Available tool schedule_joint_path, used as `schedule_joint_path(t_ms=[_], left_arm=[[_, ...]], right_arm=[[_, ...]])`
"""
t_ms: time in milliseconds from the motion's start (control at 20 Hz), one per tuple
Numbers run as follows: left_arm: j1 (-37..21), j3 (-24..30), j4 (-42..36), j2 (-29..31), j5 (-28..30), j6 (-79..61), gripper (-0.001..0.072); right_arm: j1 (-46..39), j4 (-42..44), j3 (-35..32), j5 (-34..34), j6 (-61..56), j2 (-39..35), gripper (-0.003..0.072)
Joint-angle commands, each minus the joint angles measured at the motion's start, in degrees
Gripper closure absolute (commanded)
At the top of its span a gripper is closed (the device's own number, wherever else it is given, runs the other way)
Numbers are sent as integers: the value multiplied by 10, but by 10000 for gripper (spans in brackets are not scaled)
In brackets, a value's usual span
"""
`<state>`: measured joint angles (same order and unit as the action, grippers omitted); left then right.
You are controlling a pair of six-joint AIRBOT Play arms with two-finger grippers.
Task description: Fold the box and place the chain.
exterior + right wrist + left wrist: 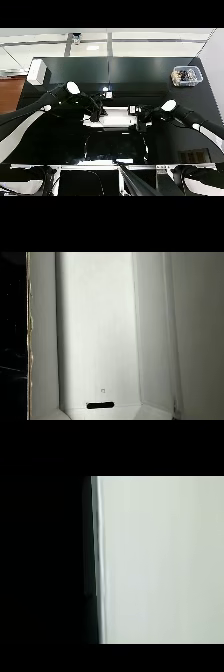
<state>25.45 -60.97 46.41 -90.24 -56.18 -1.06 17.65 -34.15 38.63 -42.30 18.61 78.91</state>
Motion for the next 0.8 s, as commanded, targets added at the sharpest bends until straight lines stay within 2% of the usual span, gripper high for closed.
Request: schedule_joint_path(t_ms=[0,450,500,550,650,700,750], left_arm=[[0,0,0,0,0,0,686],[0,0,0,0,0,0,686],[0,0,0,0,0,0,686],[0,0,0,0,0,0,686],[0,0,0,0,0,0,682],[0,-2,0,0,-4,6,629],[0,-4,0,2,-7,24,411]], right_arm=[[-8,4,0,-5,2,0,-19],[-8,5,0,-7,7,0,-17],[-7,5,0,-6,7,0,5],[-6,5,0,-5,7,0,137],[-6,5,0,-5,7,0,155],[-6,5,0,-5,6,0,155],[-6,5,0,-5,6,0,155]])
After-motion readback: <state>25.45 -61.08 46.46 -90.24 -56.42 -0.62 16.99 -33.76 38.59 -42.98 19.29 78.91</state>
